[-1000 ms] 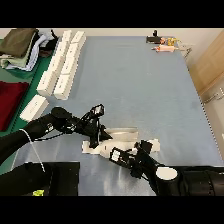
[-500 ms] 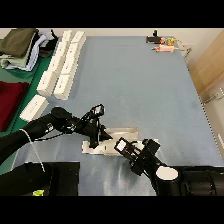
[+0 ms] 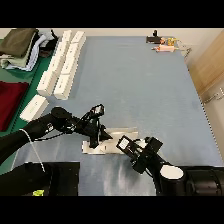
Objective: Fold the box.
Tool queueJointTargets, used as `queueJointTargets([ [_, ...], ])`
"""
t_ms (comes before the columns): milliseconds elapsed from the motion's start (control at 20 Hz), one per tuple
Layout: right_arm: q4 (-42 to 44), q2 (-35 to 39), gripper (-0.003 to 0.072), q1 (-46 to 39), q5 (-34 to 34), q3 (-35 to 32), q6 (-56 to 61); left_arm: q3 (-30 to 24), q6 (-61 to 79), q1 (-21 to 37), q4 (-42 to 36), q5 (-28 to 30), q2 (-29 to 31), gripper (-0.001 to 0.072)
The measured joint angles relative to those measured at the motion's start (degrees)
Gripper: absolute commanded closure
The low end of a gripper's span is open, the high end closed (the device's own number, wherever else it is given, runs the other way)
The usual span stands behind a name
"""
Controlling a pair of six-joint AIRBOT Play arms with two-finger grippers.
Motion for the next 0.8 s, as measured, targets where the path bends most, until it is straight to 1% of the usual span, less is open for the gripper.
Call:
queueJointTargets([
  [200,0.3,6.3,-0.0024,-3.4,3.6,-2.6,-5.0,0.0,0.0,0.0,0.0,0.0,0.0,0.0696],
  [400,3.8,10.8,-0.0024,-9.9,9.2,-5.3,-12.2,0.0,0.0,0.0,0.0,0.0,0.0,0.0696],
  [500,6.9,11.8,-0.0024,-13.1,12.3,-6.0,-17.1,0.0,0.0,0.0,0.0,0.0,0.0,0.0696],
  [600,9.3,13.0,-0.0024,-14.8,13.9,-6.3,-20.9,0.0,0.0,0.0,0.0,0.0,0.0,0.0696],
  [700,12.9,14.9,-0.0024,-14.8,14.2,-6.5,-25.0,0.0,0.0,0.0,0.0,0.0,0.0,0.0696],
  [800,18.3,16.8,-0.0024,-13.4,13.5,-6.8,-29.0,0.0,0.0,0.0,0.0,0.0,0.0,0.0696],
])
